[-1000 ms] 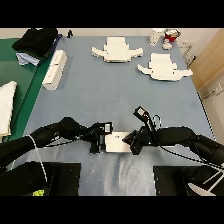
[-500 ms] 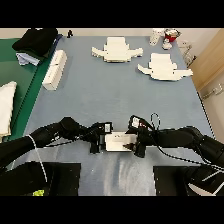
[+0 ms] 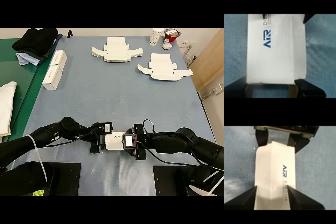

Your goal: Fold the box.

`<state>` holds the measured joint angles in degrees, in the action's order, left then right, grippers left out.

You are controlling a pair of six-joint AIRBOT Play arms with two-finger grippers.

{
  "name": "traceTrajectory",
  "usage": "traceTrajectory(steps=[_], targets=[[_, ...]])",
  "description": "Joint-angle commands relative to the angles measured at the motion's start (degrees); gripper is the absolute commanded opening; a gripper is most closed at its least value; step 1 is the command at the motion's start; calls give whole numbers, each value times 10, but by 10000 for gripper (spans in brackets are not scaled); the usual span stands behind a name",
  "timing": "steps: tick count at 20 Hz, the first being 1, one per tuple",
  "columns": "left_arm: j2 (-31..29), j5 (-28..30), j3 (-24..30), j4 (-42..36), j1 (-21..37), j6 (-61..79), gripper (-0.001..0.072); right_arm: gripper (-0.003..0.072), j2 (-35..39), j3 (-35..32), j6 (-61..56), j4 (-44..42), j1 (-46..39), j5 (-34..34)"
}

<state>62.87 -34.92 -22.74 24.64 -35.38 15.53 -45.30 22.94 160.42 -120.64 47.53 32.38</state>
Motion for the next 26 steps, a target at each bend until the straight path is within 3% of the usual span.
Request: traceTrajectory(steps=[1,4,10,14,23,24,26], targets=[[0,0,0,0,0,0,469,582,-2,1,5,24,8,-20],[0,0,0,0,0,0,468,505,0,1,5,23,8,-19],[0,0,0,0,0,0,469,504,37,1,5,24,8,-20],[0,0,0,0,0,0,468,504,39,1,-23,52,3,-51],[0,0,0,0,0,0,469,501,38,7,-38,51,3,-53],[0,0,0,0,0,0,469,399,32,7,-50,51,3,-46],[0,0,0,0,0,0,468,357,19,7,-66,51,3,-36]])
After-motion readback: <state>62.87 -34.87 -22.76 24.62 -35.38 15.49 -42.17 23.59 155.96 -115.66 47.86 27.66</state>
